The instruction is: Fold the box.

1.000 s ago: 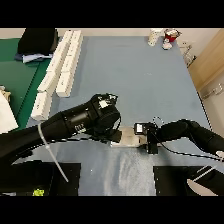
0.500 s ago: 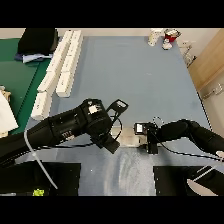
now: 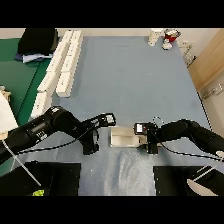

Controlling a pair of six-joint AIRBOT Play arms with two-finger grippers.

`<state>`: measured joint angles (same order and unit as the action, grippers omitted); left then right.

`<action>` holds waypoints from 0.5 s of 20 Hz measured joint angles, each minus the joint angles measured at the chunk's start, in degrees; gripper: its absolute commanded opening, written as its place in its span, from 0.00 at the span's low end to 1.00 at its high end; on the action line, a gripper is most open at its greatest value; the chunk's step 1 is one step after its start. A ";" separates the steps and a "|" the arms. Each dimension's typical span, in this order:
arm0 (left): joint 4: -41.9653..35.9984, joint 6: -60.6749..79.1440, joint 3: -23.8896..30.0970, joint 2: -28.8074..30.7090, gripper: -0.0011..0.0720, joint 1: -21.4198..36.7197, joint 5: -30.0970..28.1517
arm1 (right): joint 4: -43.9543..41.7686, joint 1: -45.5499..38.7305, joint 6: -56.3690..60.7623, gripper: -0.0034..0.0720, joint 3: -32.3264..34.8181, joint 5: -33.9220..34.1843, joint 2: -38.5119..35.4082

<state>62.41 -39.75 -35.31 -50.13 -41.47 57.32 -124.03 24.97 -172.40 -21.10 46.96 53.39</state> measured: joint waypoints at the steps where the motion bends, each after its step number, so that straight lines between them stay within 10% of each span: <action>1: -3.52 6.58 1.75 -0.24 0.96 1.81 -2.73 | 0.00 0.00 0.00 0.73 0.00 0.00 0.00; 10: -28.76 45.03 8.20 -10.40 0.96 6.47 -18.10 | 0.00 0.00 0.02 0.73 0.00 0.02 0.00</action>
<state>33.65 5.28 -27.11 -60.53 -35.00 39.22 -124.03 24.97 -172.37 -21.10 46.98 53.39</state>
